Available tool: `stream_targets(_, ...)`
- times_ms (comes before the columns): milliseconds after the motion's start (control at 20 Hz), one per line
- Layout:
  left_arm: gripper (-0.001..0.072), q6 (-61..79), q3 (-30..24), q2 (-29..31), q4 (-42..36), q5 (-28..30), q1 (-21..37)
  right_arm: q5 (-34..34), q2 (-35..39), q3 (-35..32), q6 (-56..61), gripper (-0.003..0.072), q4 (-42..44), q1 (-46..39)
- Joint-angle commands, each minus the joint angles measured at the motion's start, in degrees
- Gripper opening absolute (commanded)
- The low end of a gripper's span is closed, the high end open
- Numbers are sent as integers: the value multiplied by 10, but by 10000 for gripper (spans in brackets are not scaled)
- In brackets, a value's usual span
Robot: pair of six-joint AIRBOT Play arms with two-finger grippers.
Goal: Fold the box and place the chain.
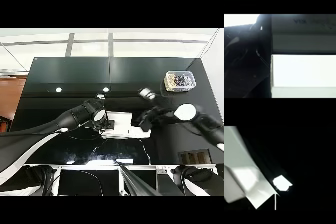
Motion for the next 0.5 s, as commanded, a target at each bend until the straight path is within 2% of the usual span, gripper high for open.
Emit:
stream_targets(0,31,-1,0,0,2,0,0,85,40,-25,286,12,-89,-139)
stream_targets(100,31,-1,0,0,2,0,1,56,36,-90,341,12,-48,-188)
stream_targets(200,31,-1,0,0,2,0,1,46,15,-134,329,12,26,-189)
stream_targets(300,31,-1,0,0,2,0,1,47,-24,-150,241,12,128,-160)
stream_targets(450,31,-1,0,0,2,0,1,25,-90,-148,159,13,236,-110)
